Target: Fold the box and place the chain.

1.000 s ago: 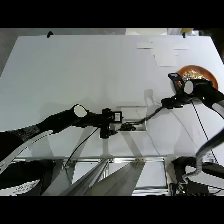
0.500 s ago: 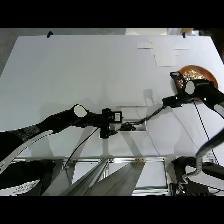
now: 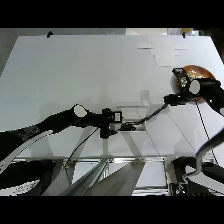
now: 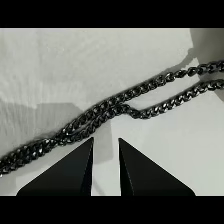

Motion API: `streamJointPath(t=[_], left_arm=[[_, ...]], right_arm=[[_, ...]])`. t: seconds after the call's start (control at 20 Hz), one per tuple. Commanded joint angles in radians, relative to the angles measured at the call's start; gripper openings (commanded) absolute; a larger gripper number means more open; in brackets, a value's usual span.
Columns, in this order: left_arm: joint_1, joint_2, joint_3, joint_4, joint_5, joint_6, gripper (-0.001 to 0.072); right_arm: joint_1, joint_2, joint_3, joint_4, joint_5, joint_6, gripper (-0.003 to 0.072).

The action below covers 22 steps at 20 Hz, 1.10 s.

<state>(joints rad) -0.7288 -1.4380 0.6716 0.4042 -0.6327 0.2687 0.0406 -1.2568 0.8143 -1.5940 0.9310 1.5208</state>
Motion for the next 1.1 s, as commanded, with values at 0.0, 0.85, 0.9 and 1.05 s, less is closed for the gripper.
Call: streamJointPath(t=[0.0,0.85,0.9,1.05], left_arm=[[0.0,0.001,0.0,0.0,0.0,0.0,0.0133],[0.0,0.001,0.0,0.0,0.0,0.0,0.0133],[0.0,0.001,0.0,0.0,0.0,0.0,0.0133],[0.0,0.001,0.0,0.0,0.0,0.0,0.0133]], right_arm=[[-0.016,-0.029,0.001,-0.007,-0.031,0.04,0.0182],[-0.097,-0.106,0.001,-0.027,-0.024,-0.248,0.02],[-0.097,-0.113,0.001,-0.035,-0.026,-0.248,0.02],[-0.097,-0.119,0.001,-0.024,-0.035,-0.295,0.02]])
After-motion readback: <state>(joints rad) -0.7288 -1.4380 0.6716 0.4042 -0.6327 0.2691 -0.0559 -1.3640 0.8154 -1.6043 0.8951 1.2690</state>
